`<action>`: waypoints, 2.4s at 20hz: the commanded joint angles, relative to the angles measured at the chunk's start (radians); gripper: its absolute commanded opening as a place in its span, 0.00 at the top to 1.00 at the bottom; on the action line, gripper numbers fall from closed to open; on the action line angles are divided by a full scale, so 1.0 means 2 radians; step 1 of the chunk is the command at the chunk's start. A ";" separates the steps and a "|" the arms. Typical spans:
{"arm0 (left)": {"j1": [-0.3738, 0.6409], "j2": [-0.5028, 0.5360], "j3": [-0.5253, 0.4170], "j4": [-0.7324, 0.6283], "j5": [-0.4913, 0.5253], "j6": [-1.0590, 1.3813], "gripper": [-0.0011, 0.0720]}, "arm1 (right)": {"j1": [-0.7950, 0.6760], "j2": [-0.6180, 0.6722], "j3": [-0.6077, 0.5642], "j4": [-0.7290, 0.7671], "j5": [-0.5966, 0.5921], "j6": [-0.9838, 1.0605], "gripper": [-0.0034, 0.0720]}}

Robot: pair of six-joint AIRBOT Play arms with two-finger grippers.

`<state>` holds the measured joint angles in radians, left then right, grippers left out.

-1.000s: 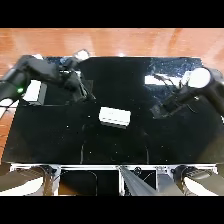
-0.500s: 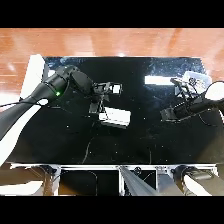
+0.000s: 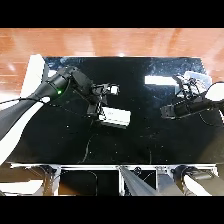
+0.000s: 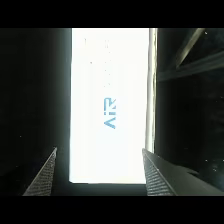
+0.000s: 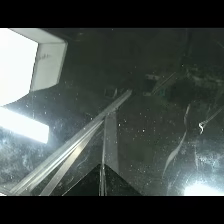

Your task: Fold the box and place the chain.

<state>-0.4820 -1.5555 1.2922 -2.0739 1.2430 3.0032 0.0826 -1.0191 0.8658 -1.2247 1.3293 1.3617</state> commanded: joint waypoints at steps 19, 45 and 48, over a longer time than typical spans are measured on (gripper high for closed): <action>0.001 -0.010 -0.013 -0.006 -0.025 -0.013 0.13 | 0.000 0.000 0.000 0.001 -0.026 0.000 0.89; 0.001 -0.010 -0.033 -0.027 -0.025 -0.013 0.13 | 0.000 0.000 0.000 0.010 -0.026 -0.001 0.89; 0.001 -0.010 -0.035 -0.027 -0.035 -0.013 0.13 | 0.000 0.000 0.000 0.010 -0.026 -0.002 0.89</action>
<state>-0.4801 -1.5749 1.2255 -2.1292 1.1931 2.9776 0.0826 -1.0191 0.8658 -1.2091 1.2781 1.3594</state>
